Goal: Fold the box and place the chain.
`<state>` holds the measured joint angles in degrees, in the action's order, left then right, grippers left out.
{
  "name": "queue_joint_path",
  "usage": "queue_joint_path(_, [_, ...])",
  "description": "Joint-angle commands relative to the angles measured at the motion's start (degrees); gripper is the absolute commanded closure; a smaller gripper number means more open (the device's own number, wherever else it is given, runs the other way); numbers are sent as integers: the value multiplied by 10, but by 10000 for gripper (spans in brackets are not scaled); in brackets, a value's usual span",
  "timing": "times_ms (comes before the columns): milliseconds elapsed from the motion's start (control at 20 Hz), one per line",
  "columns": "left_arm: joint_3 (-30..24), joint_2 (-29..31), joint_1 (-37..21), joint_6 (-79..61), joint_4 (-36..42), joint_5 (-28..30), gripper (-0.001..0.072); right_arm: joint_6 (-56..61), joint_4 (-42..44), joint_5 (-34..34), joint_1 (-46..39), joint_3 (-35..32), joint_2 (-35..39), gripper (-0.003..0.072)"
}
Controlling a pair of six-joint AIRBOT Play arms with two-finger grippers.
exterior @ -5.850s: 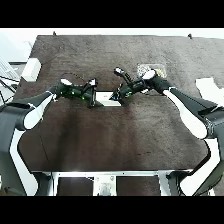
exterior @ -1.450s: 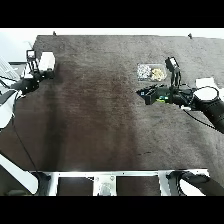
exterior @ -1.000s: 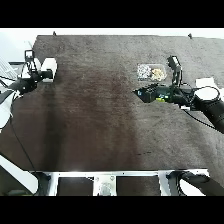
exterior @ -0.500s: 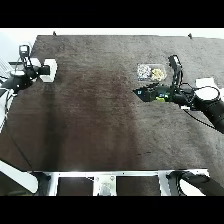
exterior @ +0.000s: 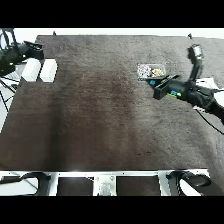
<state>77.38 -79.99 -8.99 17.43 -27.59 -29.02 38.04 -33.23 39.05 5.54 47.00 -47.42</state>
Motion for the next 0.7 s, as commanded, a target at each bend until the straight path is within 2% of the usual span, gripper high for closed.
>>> queue_joint_path(0, [-106,153,52,-62,12,76,696,62,-100,-92,0,-20,95,681])
queue_joint_path(100, [-207,254,91,-127,68,137,696,102,-149,-160,0,-65,164,682])
queue_joint_path(200, [-304,350,122,-187,130,158,696,127,-185,-243,0,-135,247,682])
queue_joint_path(250, [-357,400,144,-222,133,171,695,128,-196,-274,0,-181,290,683])
queue_joint_path(350, [-447,484,186,-219,148,238,695,130,-196,-318,-4,-273,365,683])
queue_joint_path(500, [-537,572,220,-206,150,257,695,147,-195,-331,-59,-383,431,683])
queue_joint_path(650, [-594,603,222,-158,150,250,694,151,-194,-332,-135,-439,445,681])
